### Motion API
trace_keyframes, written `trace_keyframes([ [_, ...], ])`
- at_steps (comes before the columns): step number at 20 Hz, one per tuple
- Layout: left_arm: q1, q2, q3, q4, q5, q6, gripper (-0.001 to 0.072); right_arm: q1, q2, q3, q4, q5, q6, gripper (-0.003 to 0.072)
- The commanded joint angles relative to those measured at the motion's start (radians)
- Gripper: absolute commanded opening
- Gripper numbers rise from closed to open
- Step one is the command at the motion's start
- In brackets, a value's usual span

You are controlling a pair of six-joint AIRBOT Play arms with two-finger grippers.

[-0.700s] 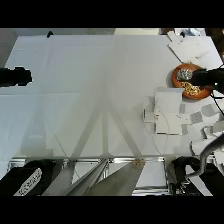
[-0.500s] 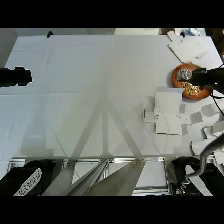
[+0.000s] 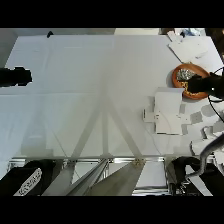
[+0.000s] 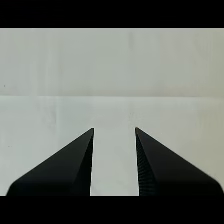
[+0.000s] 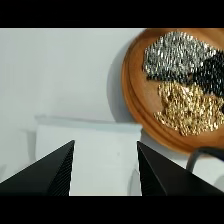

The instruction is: Fold the box and place the chain.

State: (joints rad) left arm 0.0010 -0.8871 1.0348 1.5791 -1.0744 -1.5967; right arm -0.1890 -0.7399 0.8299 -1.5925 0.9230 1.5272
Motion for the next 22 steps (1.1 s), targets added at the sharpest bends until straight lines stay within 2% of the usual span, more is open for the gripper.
trace_keyframes([
  [1, 0.0, -0.001, 0.0, 0.0, 0.0, 0.0, 0.0295, 0.0, -0.009, 0.001, -0.04, 0.138, -0.094, 0.0409],
  [6, 0.0, -0.001, 0.0, 0.0, 0.0, 0.0, 0.0295, 0.0, -0.024, 0.001, -0.072, 0.148, -0.145, 0.0389],
  [7, 0.0, -0.001, 0.0, 0.0, 0.0, 0.0, 0.0295, 0.0, -0.024, 0.001, -0.072, 0.156, -0.145, 0.0369],
  [8, 0.0, -0.001, 0.0, 0.0, 0.0, 0.0, 0.0295, 0.0, -0.024, 0.001, -0.077, 0.167, -0.146, 0.0318],
  [10, 0.0, -0.001, 0.0, 0.0, 0.0, 0.0, 0.0295, 0.0, -0.024, 0.0, -0.122, 0.193, -0.144, 0.0325],
  [12, 0.0, -0.001, 0.0, 0.0, 0.0, 0.0, 0.0295, -0.01, -0.026, 0.0, -0.183, 0.228, -0.129, 0.0401],
  [14, 0.0, -0.001, 0.0, 0.0, 0.0, 0.0, 0.0295, -0.079, -0.027, 0.0, -0.182, 0.248, -0.129, 0.0417],
  [18, 0.0, -0.001, 0.0, 0.0, 0.0, 0.0, 0.0295, -0.308, -0.035, 0.0, -0.161, 0.254, -0.165, 0.0423],
  [20, 0.0, -0.001, 0.0, 0.0, 0.0, 0.0, 0.0295, -0.406, -0.081, 0.0, -0.089, 0.267, -0.203, 0.0429],
  [21, 0.0, -0.001, 0.0, 0.0, 0.0, 0.0, 0.0295, -0.439, -0.118, 0.0, -0.039, 0.279, -0.238, 0.0475],
  [22, 0.0, -0.001, 0.0, 0.0, 0.0, 0.0, 0.0295, -0.455, -0.158, 0.0, -0.022, 0.299, -0.269, 0.0476],
])
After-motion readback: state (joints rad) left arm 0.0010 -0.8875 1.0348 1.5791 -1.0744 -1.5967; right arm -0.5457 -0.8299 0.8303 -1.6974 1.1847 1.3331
